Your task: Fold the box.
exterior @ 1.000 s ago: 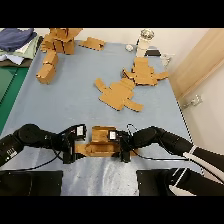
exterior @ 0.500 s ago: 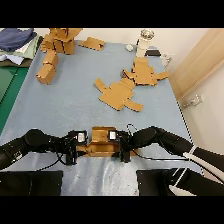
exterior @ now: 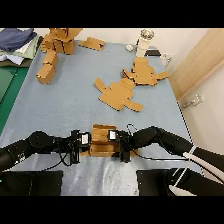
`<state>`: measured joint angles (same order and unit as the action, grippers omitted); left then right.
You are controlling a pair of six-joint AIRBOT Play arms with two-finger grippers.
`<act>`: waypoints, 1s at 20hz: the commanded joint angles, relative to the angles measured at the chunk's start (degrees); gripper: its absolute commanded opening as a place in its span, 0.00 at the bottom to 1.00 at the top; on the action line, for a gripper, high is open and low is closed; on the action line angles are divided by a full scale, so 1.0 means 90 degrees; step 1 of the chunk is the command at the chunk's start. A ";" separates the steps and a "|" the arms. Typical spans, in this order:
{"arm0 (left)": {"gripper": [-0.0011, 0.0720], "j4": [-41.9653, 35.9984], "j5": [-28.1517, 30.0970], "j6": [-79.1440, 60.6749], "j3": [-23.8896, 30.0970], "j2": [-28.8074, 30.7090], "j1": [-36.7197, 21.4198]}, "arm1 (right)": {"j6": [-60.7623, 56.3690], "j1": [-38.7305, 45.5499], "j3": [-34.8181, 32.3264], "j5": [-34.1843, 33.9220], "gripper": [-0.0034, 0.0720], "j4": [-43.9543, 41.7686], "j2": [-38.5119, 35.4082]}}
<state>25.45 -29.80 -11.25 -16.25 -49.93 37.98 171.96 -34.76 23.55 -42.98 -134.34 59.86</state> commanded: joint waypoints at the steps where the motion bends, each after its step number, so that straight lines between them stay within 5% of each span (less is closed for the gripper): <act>1: 0.07 -0.0335 0.0141 -0.0160 0.0000 -0.0005 0.0032 | 0.0002 0.0000 0.0007 0.0000 0.68 -0.0002 -0.0005; 6: 0.08 -0.0690 0.0138 -0.0158 0.0000 -0.0010 0.0032 | 0.0002 0.0000 0.0007 0.0000 0.68 -0.0002 -0.0005; 9: 0.36 -0.0719 0.0131 -0.0158 0.0000 -0.0010 0.0032 | 0.0002 0.0000 0.0007 0.0000 0.68 -0.0002 -0.0005; 15: 0.37 -0.0855 0.0151 -0.0160 0.0000 -0.0015 0.0328 | 0.0002 0.0000 0.0007 0.0000 0.68 -0.0002 -0.0005; 17: 0.80 -0.0855 0.0175 -0.0155 0.0000 -0.0015 0.0347 | 0.0002 0.0002 0.0007 0.0000 0.68 -0.0002 -0.0005; 20: 0.80 -0.0855 0.0146 -0.0155 0.0000 -0.0015 0.0347 | 0.0002 0.0002 0.0007 0.0000 0.68 0.0000 -0.0005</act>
<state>17.89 -28.34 -12.64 -16.25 -50.04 40.84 172.11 -34.76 23.57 -42.98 -134.32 59.86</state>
